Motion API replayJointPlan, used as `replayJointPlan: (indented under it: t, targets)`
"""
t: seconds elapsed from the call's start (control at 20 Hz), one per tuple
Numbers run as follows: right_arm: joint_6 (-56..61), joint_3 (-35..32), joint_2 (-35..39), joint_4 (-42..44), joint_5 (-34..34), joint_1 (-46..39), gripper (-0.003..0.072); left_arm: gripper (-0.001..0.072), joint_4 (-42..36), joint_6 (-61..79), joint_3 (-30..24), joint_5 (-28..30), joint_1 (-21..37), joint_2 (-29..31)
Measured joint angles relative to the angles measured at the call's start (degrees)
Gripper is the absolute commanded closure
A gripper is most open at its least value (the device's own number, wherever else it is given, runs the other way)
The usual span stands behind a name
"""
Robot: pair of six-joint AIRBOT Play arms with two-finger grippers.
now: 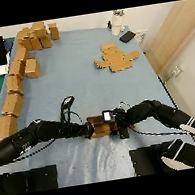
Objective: Fold the box.
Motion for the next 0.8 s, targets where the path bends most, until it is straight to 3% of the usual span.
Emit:
replayJointPlan:
  t: [0.5,0.55,0.6,0.8]
  targets:
    - [0.0,0.0,0.0,-0.1,0.0,0.0,0.0176,0.0095,0.9,-1.4,5.1,-4.0,-1.4,-4.2]
    - [0.0,0.0,0.0,-0.1,0.0,0.0,0.0176,0.0089,0.8,-1.4,5.6,-4.3,-1.4,-4.3]
    - [0.1,0.0,0.0,-0.1,0.0,0.0,0.0176,0.0009,0.8,-1.4,5.9,-4.8,-1.4,-4.3]
    - [0.0,0.0,0.0,0.0,0.0,0.0,0.0176,0.0009,0.4,-1.4,6.7,-6.3,-1.4,-4.4]
